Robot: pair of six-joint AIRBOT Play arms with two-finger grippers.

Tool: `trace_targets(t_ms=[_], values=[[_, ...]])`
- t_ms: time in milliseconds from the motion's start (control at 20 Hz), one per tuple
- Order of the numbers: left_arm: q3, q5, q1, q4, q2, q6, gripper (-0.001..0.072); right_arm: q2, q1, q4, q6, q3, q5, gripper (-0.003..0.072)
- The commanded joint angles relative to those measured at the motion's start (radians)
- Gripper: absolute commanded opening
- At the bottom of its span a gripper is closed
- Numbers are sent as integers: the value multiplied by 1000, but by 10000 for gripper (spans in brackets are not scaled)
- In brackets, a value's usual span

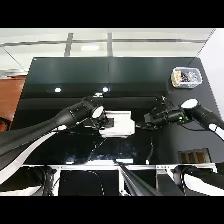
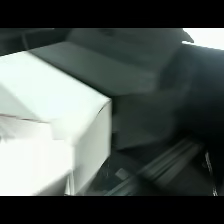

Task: Fold the box and place the chain.

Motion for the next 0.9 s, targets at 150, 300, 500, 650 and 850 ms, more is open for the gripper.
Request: trace_targets(t_ms=[150, 300, 500, 650, 850], values=[[1, 0, 0, 1, 0, 0, 31, -4, 58, 6, -6, 39, 44, 576], [1, 0, 0, 1, 0, 1, 31, -4, 127, 6, -5, 39, -1, 460], [1, 0, 0, 1, 0, 0, 31, -4, 199, 8, 27, 42, -87, 403], [1, 0, 0, 3, 0, 0, 31, -4, 250, -39, 107, 59, -139, 402], [1, 0, 0, 3, 0, 0, 31, -4, 327, -235, 286, 137, -171, 402]])
